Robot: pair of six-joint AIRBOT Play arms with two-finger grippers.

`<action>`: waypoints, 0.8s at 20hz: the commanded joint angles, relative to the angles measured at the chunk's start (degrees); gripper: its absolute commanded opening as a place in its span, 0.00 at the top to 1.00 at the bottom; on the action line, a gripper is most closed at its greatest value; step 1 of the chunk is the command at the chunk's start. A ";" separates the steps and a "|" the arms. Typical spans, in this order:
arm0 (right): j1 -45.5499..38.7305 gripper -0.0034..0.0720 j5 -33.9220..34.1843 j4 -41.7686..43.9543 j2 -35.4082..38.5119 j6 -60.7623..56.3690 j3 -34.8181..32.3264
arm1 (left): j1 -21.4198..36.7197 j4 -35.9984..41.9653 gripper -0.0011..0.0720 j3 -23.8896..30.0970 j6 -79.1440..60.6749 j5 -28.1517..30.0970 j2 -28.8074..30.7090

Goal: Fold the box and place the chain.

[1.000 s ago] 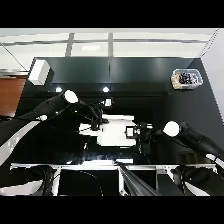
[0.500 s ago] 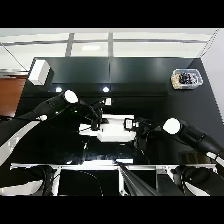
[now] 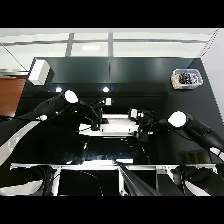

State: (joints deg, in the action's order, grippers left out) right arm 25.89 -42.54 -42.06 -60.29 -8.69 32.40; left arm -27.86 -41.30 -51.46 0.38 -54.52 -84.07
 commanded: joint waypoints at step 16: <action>-5.79 0.10 -3.76 7.87 -0.57 9.42 0.68 | -0.02 0.31 0.95 0.02 0.02 -0.76 0.02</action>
State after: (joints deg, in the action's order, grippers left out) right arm 20.80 -44.93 -38.92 -60.49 -4.99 33.10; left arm -27.86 -40.99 -51.46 0.36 -55.40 -84.07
